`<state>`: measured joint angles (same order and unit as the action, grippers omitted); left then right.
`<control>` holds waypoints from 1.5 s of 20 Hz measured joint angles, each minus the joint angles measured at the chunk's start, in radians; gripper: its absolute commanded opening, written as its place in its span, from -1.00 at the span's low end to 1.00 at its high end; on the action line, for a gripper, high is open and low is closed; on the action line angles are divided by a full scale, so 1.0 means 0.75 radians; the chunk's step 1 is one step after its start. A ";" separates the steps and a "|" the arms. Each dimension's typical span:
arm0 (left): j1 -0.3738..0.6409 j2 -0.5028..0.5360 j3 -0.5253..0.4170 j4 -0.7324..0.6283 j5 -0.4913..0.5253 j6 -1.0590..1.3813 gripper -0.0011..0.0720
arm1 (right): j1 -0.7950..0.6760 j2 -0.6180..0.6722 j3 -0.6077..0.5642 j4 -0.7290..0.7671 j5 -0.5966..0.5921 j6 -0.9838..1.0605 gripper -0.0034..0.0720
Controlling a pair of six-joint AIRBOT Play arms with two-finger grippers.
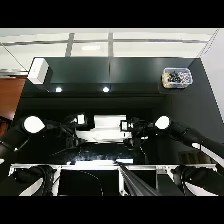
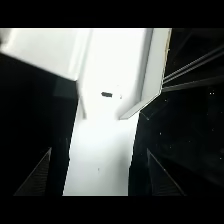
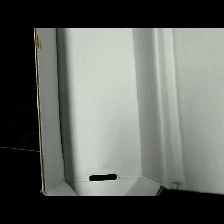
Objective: Fold the box and place the chain.
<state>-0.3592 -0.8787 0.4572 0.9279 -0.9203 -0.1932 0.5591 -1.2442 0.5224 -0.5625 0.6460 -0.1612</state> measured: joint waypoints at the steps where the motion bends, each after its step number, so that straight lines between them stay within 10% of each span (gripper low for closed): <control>1: -0.033 -0.017 -0.017 -0.017 0.057 0.023 0.94 | 0.000 0.000 0.000 0.000 0.000 0.000 0.35; 5: -0.156 -0.094 -0.047 -0.075 0.219 0.075 0.81 | 0.000 0.000 0.000 0.001 0.000 0.000 0.35; 7: -0.196 -0.123 -0.053 -0.086 0.260 0.085 -0.07 | 0.000 0.000 0.000 0.001 0.000 0.000 0.35; 10: -0.227 -0.144 -0.056 -0.093 0.297 0.094 -0.36 | 0.000 0.000 0.000 0.001 0.000 0.000 0.35; 28: -0.247 -0.258 -0.059 -0.437 0.365 0.129 -0.37 | 0.000 0.000 0.000 0.000 0.000 0.000 0.35; 30: -0.247 -0.265 -0.059 -0.450 0.365 0.132 0.21 | 0.000 0.000 0.000 0.000 -0.001 0.000 0.35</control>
<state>-0.5442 -1.0775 0.4129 0.5903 -0.6464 -0.0940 0.5591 -1.2442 0.5224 -0.5625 0.6456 -0.1612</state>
